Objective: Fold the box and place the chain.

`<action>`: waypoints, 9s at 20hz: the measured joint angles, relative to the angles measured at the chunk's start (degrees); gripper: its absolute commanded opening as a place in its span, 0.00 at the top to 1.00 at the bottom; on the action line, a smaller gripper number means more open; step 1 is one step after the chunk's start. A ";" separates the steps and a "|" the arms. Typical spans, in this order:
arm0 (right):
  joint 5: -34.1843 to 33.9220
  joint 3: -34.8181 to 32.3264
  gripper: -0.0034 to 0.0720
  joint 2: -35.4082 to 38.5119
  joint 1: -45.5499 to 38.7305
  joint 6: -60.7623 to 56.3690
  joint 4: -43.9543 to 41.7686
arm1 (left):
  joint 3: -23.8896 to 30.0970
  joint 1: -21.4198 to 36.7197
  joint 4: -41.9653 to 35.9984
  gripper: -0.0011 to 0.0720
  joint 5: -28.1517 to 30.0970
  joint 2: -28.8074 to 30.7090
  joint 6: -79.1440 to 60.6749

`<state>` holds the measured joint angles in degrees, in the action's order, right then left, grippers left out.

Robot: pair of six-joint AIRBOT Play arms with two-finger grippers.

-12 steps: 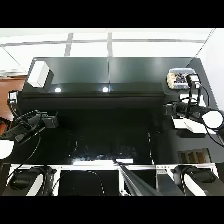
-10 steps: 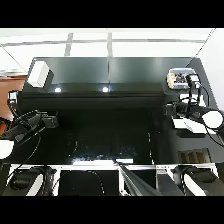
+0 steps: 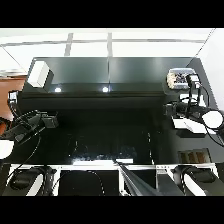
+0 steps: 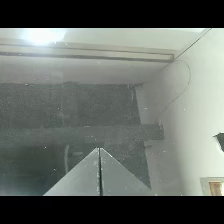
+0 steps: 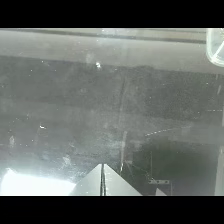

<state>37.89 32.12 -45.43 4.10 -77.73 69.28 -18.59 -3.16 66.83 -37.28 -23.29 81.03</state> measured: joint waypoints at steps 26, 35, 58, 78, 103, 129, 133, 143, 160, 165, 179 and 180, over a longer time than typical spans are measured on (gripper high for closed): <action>4.00 18.69 0.00 -15.72 -38.27 -6.21 16.92 | -16.33 -2.29 8.52 0.01 -11.91 -24.98 6.84; 26.36 38.56 0.21 -38.40 -61.26 9.99 7.87 | -22.84 -2.36 7.98 0.01 -19.32 -34.42 10.56; 32.44 11.63 0.94 -18.10 -39.21 31.36 -36.48 | -23.17 -3.02 -2.05 0.01 -18.71 -37.24 8.07; -14.58 -17.03 0.94 -0.15 10.67 33.53 -58.62 | -28.35 -6.82 -45.99 0.01 -16.15 -62.88 -29.11; -12.22 -17.07 0.94 -0.15 11.28 32.94 -58.18 | -46.51 -7.85 -40.11 0.84 -48.35 -81.90 -51.65; 14.78 -1.53 0.01 -0.11 6.86 36.74 -10.34 | -28.98 -24.04 -33.03 0.96 -14.69 -60.63 -81.15; 14.47 -1.49 0.01 -0.11 10.49 41.81 -9.97 | -28.81 -24.76 -31.58 0.95 -12.48 -62.07 -82.16; 8.48 -6.82 0.01 -0.61 20.65 46.64 -10.60 | -28.92 -24.94 -29.55 0.95 -11.52 -62.62 -82.79; -4.33 -8.79 0.01 -8.04 25.94 64.30 -25.81 | -28.92 -24.98 -29.35 0.95 -11.26 -62.62 -82.79; -3.43 -4.94 0.01 -8.26 22.88 66.49 -25.31 | -28.92 -24.98 -29.35 0.95 -11.19 -62.62 -82.79; 1.09 -3.34 0.01 -14.23 15.93 85.42 -38.14 | -28.94 -24.94 -28.02 0.95 -13.18 -62.62 -83.43; 1.64 -3.34 0.01 -14.60 15.76 86.95 -39.06 | -28.94 -24.94 -27.96 0.95 -13.29 -62.62 -83.87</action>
<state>39.53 28.77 -60.03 19.86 9.21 30.22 -47.53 -28.10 38.87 -50.57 -85.91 -2.83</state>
